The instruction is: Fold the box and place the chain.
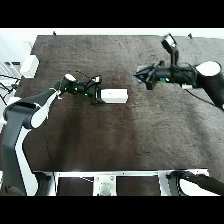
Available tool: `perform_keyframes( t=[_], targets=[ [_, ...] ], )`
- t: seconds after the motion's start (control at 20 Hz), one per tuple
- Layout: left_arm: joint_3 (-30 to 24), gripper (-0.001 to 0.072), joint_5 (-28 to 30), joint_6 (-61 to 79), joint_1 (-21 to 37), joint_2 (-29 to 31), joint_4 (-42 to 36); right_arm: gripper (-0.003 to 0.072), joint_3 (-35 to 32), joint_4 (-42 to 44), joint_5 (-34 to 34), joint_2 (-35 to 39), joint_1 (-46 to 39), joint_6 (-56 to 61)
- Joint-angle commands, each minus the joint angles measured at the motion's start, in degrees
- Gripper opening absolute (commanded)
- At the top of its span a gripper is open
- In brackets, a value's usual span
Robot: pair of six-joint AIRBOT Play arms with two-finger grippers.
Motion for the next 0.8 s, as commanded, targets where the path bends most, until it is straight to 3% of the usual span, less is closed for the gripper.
perform_keyframes(
  t=[0.0,0.35,0.65,0.7,0.75],
  targets=[
    [0.1,0.0419,-0.2,0.0,0.0,0.0,-0.7,0.016,-12.0,0.0,-8.3,9.3,-3.4,0.4],
    [0.1,0.0419,-0.7,0.0,0.0,0.0,-1.1,0.016,-26.6,0.2,-16.5,15.3,-4.5,-2.9],
    [0.1,0.0424,-2.8,0.0,0.0,0.2,-1.1,0.016,-29.6,0.1,-17.0,15.4,-4.5,-3.7],
    [0.1,0.06,-2.8,0.0,0.0,0.2,-1.2,0.016,-29.6,0.1,-17.1,15.4,-4.5,-3.7],
    [0.1,0.0697,-2.8,-0.1,0.0,0.2,-1.5,0.016,-29.6,0.2,-17.2,15.4,-4.5,-3.6]
  ],
)
